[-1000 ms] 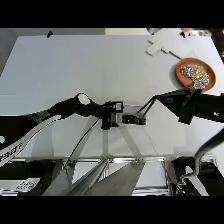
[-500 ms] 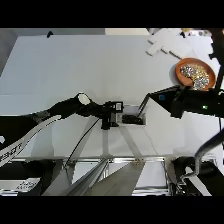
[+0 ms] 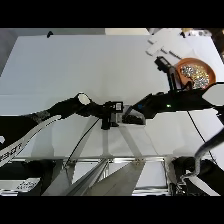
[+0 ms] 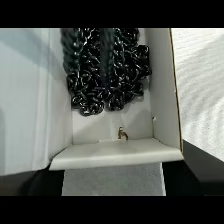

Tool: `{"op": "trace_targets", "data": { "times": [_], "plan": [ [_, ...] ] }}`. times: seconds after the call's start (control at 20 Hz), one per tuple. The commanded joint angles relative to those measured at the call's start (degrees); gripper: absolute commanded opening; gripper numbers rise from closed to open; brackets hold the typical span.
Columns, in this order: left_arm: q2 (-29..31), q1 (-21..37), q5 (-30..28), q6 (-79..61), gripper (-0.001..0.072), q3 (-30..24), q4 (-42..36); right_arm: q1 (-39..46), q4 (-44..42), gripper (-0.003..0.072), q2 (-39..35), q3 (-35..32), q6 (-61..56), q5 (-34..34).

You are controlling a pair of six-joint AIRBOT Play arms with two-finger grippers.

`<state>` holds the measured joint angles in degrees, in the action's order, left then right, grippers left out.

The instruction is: Fold the box and place the chain.

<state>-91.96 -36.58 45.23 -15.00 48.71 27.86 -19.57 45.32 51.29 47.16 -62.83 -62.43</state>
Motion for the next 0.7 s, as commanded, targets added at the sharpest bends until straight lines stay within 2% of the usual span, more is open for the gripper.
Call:
{"op": "trace_targets", "data": {
  "times": [0.0,0.05,0.25,0.3,0.35,0.55,0.65],
  "plan": [
    [0.0,0.0,0.0,0.0,0.0255,0.0,0.0,-3.2,11.2,0.0099,2.8,0.0,-6.6,0.7],
    [0.0,0.0,0.0,0.0,0.0255,0.0,0.0,-3.2,12.9,0.0126,3.0,0.0,-7.9,0.8],
    [0.0,0.0,0.0,0.0,0.0255,0.0,0.0,-3.2,12.8,0.0126,3.1,0.0,-7.9,0.8],
    [0.0,0.0,0.0,0.0,0.0255,0.0,0.0,-3.2,11.8,0.0144,3.1,0.0,-7.7,0.8],
    [0.0,0.0,0.0,0.0,0.0255,0.0,0.0,-3.2,10.7,0.0204,3.1,0.3,-7.0,0.8],
    [0.0,0.0,0.0,0.0,0.0255,0.0,0.0,-3.1,11.0,0.0203,3.1,4.5,-4.3,2.1],
    [0.0,0.0,0.0,0.0,0.0255,0.0,0.0,-3.1,14.4,0.0202,3.1,6.7,-4.2,4.4]
  ]
}}
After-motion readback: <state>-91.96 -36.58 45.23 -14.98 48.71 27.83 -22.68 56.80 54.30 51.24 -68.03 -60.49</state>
